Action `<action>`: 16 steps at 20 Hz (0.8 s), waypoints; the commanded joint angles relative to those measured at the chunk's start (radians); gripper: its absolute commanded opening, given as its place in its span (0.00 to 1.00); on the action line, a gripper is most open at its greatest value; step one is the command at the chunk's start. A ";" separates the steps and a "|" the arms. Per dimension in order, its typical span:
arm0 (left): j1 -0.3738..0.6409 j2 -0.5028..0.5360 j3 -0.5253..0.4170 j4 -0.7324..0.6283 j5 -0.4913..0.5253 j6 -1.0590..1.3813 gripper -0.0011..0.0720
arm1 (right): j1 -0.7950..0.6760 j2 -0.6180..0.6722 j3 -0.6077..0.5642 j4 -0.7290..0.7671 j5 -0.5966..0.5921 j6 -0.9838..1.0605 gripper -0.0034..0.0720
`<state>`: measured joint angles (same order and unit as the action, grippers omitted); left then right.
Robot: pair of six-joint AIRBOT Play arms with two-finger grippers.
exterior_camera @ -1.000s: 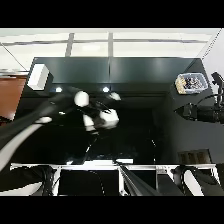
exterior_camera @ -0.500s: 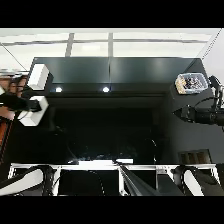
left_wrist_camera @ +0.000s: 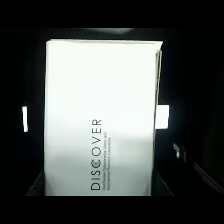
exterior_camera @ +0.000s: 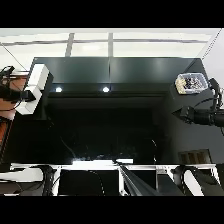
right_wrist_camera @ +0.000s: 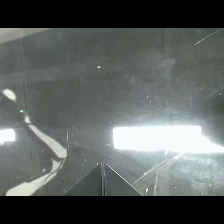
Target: Fold the box and place the chain.
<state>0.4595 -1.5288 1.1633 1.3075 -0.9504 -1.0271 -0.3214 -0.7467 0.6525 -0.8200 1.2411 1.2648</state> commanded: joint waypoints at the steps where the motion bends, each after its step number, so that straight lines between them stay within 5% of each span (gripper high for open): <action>1: -0.023 -0.068 0.032 -0.047 0.058 0.058 0.47 | 0.000 0.000 0.000 -0.001 -0.026 0.023 0.06; 2: -0.030 -0.076 0.032 -0.050 0.073 0.058 0.48 | 0.000 0.000 0.000 -0.001 -0.029 0.023 0.06; 3: -0.036 -0.077 0.031 -0.062 0.090 0.058 0.63 | 0.000 0.000 0.000 -0.002 -0.030 0.023 0.06; 4: -0.040 -0.076 0.032 -0.064 0.103 0.053 1.00 | 0.000 0.000 0.000 -0.002 -0.030 0.023 0.06; 13: -0.044 0.130 0.131 -0.025 -0.063 -0.041 0.99 | 0.001 0.000 0.000 -0.001 0.102 -0.017 0.06; 14: -0.044 0.162 0.130 -0.031 -0.087 -0.117 0.90 | 0.002 0.000 0.000 -0.002 0.120 -0.040 0.06; 15: -0.047 0.189 0.129 -0.034 -0.116 -0.198 0.60 | 0.002 0.000 0.000 -0.002 0.120 -0.056 0.06; 16: -0.057 0.222 0.119 -0.046 -0.155 -0.246 0.19 | 0.002 0.000 0.000 -0.002 0.106 -0.090 0.06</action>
<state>0.4122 -1.3857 1.2831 1.2705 -1.0138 -1.1194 -0.3206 -0.7467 0.6525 -0.8223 1.3186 1.2407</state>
